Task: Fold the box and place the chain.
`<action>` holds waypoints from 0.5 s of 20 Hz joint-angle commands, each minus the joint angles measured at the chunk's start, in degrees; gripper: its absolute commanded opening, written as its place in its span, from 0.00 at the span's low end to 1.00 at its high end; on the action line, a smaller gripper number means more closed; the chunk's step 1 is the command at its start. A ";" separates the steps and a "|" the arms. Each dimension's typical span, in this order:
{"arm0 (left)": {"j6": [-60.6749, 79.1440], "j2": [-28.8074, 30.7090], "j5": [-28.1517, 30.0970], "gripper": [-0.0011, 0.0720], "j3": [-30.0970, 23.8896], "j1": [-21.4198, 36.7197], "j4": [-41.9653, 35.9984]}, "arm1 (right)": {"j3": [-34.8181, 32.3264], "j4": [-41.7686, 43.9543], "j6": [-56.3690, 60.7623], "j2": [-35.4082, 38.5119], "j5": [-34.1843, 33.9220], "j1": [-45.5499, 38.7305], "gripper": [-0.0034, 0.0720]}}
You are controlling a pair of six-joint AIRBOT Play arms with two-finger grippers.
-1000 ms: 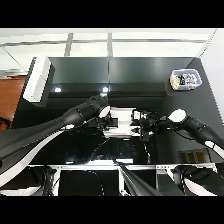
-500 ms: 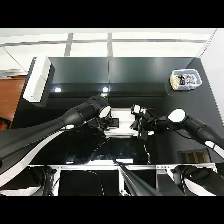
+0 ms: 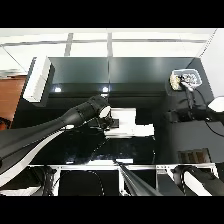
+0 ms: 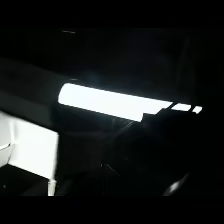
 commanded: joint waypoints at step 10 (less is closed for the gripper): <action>-0.02 -0.04 0.00 0.05 0.07 0.09 -0.02 | -9.18 24.94 -2.82 -14.03 -6.25 10.64 0.06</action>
